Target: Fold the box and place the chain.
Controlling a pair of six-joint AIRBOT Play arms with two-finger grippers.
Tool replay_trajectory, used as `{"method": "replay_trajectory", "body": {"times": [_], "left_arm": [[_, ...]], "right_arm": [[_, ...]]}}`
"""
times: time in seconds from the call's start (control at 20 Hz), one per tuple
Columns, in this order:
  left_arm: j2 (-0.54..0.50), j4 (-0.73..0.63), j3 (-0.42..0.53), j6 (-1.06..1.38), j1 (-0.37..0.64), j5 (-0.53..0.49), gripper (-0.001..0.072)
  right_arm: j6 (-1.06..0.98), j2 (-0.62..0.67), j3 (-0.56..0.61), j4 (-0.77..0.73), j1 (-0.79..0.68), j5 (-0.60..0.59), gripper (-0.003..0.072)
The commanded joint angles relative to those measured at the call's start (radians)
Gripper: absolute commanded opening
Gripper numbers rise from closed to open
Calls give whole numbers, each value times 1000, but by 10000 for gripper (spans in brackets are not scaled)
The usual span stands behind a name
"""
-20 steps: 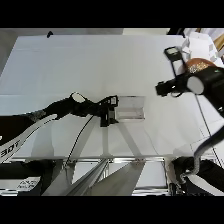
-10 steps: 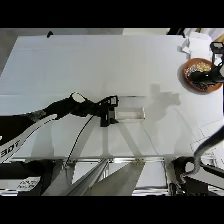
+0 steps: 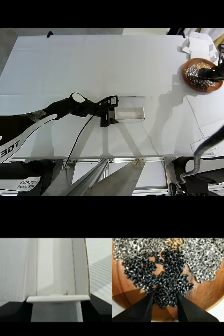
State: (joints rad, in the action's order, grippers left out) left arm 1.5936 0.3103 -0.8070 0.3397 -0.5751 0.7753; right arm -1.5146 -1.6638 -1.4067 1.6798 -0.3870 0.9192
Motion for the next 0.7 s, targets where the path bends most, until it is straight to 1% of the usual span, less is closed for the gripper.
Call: {"method": "replay_trajectory", "body": {"times": [0.0, 0.25, 0.5, 0.6, 0.65], "left_arm": [[0, 0, 0, 0, 0, -1, 85], [0, 0, 0, 0, 0, 0, 85], [0, 0, 0, 0, 0, 0, 85], [0, 0, 0, 0, 0, 0, 85], [0, 0, 0, 0, 0, 0, 85]], "right_arm": [[-24, -63, -40, 3, -19, 43, 295], [-23, -103, -40, -13, -27, 67, 298], [-22, -119, -40, -13, -27, 54, 287], [-21, -119, -40, -11, -27, 42, 171], [-21, -119, -40, -8, -27, 36, 170]]}}
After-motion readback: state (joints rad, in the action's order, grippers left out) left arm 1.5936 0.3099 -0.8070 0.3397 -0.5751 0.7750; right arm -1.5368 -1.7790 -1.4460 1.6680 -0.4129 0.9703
